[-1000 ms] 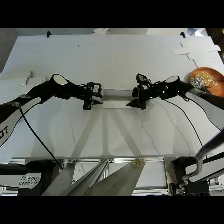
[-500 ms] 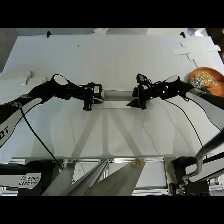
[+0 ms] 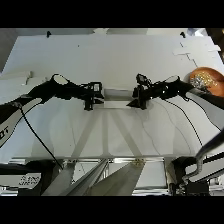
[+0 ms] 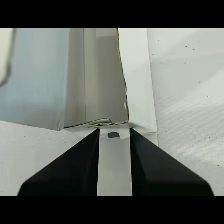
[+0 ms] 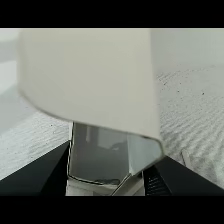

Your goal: Fold the box and place the chain.

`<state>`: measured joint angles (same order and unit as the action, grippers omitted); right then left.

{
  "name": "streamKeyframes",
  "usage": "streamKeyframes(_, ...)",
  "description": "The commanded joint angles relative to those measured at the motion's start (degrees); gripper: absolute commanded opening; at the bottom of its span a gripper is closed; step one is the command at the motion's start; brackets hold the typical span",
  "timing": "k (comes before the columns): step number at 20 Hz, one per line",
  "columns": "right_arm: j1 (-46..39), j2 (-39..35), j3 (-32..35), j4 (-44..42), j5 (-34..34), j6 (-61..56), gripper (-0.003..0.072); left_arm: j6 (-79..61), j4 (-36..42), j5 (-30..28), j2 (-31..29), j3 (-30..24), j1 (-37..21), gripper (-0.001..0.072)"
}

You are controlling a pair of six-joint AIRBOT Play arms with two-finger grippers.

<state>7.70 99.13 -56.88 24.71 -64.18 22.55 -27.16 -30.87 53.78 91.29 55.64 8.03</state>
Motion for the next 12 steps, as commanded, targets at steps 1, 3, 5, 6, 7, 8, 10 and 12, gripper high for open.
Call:
streamKeyframes(1, 0.0, 0.0, 0.0, 0.0, 0.1, 0.0, 0.0328, 0.1, 1.5, 1.7, 0.0, 0.0, 0.0, 0.0202)
streamKeyframes(3, 0.0, 0.0, 0.0, 0.0, 0.1, 0.0, 0.0328, 0.1, 4.2, 1.6, 0.0, 0.0, 0.0, 0.0202)
streamKeyframes(5, 0.0, 0.0, 0.0, 0.0, 0.1, 0.0, 0.0328, 0.1, 6.6, 1.1, 0.0, 0.0, 0.0, 0.0202)
streamKeyframes(6, 0.0, 0.0, 0.0, -0.1, 0.1, 0.0, 0.0328, 0.0, 7.0, 1.0, 0.0, 0.0, 0.0, 0.0202)
streamKeyframes(7, 0.0, 0.0, 0.0, -0.1, 0.1, 0.0, 0.0328, 0.1, 6.9, 1.0, 0.0, 0.0, 0.0, 0.0202)
streamKeyframes(8, 0.0, 0.0, 0.0, 0.0, 0.1, 0.0, 0.0328, 0.1, 6.9, 1.0, 0.0, 0.0, 0.0, 0.0204)
streamKeyframes(10, 0.0, 0.0, 0.0, -0.1, 0.1, 0.0, 0.0328, 0.1, 7.5, 0.9, 0.2, -0.3, 0.0, 0.0224)
streamKeyframes(12, 0.0, 0.0, 0.0, 0.0, 0.1, 0.0, 0.0328, 0.1, 7.9, 0.9, 0.6, -0.9, 0.1, 0.0226)
